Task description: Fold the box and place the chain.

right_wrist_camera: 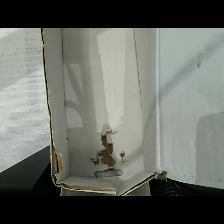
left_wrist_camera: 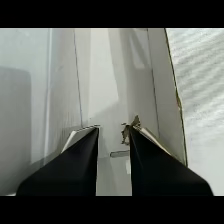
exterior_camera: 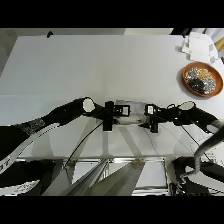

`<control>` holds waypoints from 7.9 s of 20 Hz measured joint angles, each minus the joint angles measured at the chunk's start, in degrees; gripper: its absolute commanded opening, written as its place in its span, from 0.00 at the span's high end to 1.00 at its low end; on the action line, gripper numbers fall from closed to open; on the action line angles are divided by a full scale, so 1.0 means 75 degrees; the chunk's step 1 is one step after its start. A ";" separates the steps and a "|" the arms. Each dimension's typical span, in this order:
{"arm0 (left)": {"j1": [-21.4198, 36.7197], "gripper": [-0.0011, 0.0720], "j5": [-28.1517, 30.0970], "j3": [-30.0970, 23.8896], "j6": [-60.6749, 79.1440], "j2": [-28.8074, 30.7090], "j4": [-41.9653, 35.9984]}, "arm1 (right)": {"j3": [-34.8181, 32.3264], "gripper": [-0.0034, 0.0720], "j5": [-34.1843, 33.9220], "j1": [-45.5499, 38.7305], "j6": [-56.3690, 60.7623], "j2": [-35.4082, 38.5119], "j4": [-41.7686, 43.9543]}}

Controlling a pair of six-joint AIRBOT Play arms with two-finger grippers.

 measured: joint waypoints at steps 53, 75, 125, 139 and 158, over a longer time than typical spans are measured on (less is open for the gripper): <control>0.1775 0.98 -0.0676 -0.2011 -1.0043 0.2652 0.1515 | 0.0000 0.40 -0.0006 0.0000 0.0003 0.0000 0.0003; 0.1323 0.98 -0.0187 -0.2107 -1.0579 0.1915 0.0437 | 0.0000 0.40 -0.0003 0.0000 0.0003 0.0000 0.0003; 0.0373 0.44 0.0729 -0.1352 -0.9739 0.1851 -0.0938 | 0.0000 0.40 -0.0003 0.0000 0.0003 0.0000 0.0000; 0.0032 0.42 0.0662 -0.0685 -1.0888 0.1230 0.0224 | 0.0000 0.40 -0.0003 0.0000 0.0003 0.0000 0.0000; -0.0455 0.42 -0.0950 0.0994 -1.3994 0.0163 0.2824 | 0.0000 0.40 -0.0006 0.0000 0.0003 0.0000 0.0003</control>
